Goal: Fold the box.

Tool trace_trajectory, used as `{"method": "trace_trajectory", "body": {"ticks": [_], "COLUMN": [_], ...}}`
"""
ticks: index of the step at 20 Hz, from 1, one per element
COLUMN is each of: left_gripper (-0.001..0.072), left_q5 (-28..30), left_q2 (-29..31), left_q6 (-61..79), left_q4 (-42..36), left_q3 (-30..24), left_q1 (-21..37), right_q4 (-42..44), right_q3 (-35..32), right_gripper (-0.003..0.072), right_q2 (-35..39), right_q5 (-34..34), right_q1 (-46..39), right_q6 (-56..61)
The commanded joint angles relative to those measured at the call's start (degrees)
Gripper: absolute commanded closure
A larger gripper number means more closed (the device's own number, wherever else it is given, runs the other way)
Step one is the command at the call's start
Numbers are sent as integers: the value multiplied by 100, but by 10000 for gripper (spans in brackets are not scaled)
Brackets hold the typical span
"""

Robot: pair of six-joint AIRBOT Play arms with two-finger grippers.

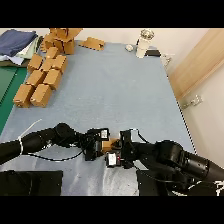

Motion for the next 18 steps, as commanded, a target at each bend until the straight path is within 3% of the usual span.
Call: {"method": "trace_trajectory", "body": {"ticks": [1, 4, 8, 9, 11, 12, 13, 14, 15, 16, 18], "left_gripper": [191, 192, 191, 191, 191, 191, 191, 191, 191, 191, 191], "left_q5": [2, 2, 0, 0, 0, 0, 2, 2, 2, 2, 2], "left_q2": [-4, -4, -4, -4, -4, -4, -4, -4, -4, -4, -4], "left_q6": [-2, -2, -2, -2, -2, -2, -2, -2, -2, -2, -2], "left_q4": [2, 2, 2, 2, 2, 2, 2, 2, 2, 2, 2], "left_q3": [4, 4, 4, 4, 4, 4, 4, 4, 4, 4, 4], "left_q1": [7, 7, 7, 7, 7, 7, 7, 7, 7, 7, 7], "right_q4": [254, 426, 444, 442, 463, 505, 507, 509, 621, 907, 2017], "right_q3": [-7, -4, 181, 332, 605, 645, 619, 546, 420, 232, -332], "right_gripper": [531, 531, 520, 508, 380, 384, 415, 618, 683, 683, 683], "right_q2": [-181, -358, 13, 197, 570, 743, 890, 964, 986, 988, 988], "right_q5": [-155, -164, -518, -802, -1202, -1287, -1464, -1725, -1886, -1882, -1145], "right_q1": [4, 7, 7, 2, -7, -37, -96, -168, -256, -319, -407], "right_q6": [2, 0, 284, 660, 2157, 3324, 4603, 5661, 6618, 7252, 7569]}}
